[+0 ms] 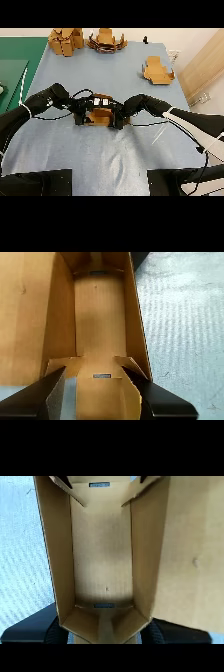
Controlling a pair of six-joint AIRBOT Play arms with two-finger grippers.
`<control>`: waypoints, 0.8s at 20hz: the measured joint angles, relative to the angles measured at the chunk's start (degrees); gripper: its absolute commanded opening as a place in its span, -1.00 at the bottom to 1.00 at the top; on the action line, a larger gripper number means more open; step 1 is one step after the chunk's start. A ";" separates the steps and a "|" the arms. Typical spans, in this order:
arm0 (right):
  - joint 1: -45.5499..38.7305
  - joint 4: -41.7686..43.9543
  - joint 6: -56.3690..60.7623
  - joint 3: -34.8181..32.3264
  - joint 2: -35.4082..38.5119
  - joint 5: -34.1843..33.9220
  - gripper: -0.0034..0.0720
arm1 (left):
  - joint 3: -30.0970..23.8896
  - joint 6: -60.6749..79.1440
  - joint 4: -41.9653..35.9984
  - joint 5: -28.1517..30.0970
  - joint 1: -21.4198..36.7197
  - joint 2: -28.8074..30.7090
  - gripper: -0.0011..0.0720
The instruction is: Fold the box.
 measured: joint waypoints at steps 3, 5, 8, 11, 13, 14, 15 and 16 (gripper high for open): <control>0.00 0.00 -0.02 0.00 0.00 -0.02 -0.21 | 0.04 -0.09 -0.15 1.09 -0.07 0.00 -0.16; 0.00 0.00 -0.17 0.00 -0.02 -0.02 -0.21 | 0.07 -0.52 -0.48 2.80 0.17 0.31 -0.94; 0.00 0.00 -0.20 0.00 0.00 -0.02 -0.21 | 0.11 -1.44 1.53 1.66 1.40 2.05 -0.95; 0.00 0.00 -0.22 0.00 -0.02 -0.04 -0.21 | 0.11 -4.55 2.78 -1.05 4.52 5.31 -0.95; 0.00 0.00 -0.22 0.00 -0.02 -0.04 -0.21 | 0.11 -8.13 2.97 -2.86 8.11 7.93 -0.95; 0.00 0.00 -0.22 0.00 -0.02 -0.04 -0.21 | 0.11 -10.78 2.56 -4.17 10.56 9.18 -0.95; 0.00 0.00 -0.22 0.00 -0.02 -0.04 -0.21 | 0.11 -13.90 1.99 -4.87 13.11 10.05 -0.96; 0.00 0.00 -0.22 0.00 -0.02 -0.02 -0.21 | 0.11 -17.92 1.64 -4.94 15.85 10.67 -0.96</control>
